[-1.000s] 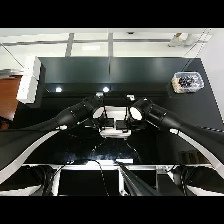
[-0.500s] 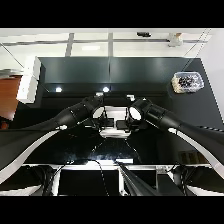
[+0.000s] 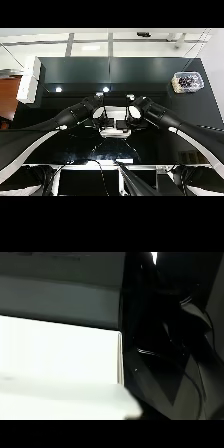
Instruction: Fold the box and place the chain.
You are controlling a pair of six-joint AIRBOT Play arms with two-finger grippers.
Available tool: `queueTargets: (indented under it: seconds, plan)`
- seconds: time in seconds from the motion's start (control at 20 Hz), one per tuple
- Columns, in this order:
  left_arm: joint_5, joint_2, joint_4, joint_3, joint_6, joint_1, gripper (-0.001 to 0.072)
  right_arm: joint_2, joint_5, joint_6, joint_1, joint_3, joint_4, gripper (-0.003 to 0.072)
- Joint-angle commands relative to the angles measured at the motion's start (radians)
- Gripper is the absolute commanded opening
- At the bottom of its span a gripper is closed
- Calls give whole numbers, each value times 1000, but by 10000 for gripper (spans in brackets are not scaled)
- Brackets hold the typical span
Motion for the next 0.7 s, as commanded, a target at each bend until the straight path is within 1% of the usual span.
queueTargets:
  seconds: [0.0, 0.15, 0.25, 0.3, 0.65]
  plan:
    - [0, 0, 0, 0, 1, 0, 32, -1, 48, -19, 0, 18, -8, 323]
    - [0, 0, 0, 0, 1, 0, 32, -5, 44, 13, -6, 18, -48, 322]
    - [0, 0, 0, 0, 0, 0, 32, -16, 30, 16, -13, 18, -49, 321]
    - [0, 0, 0, 0, 0, 0, 32, -22, 18, 17, -13, 18, -48, 293]
    - [0, 0, 0, 0, 0, -2, 32, -72, -13, 17, -13, 18, -24, 293]
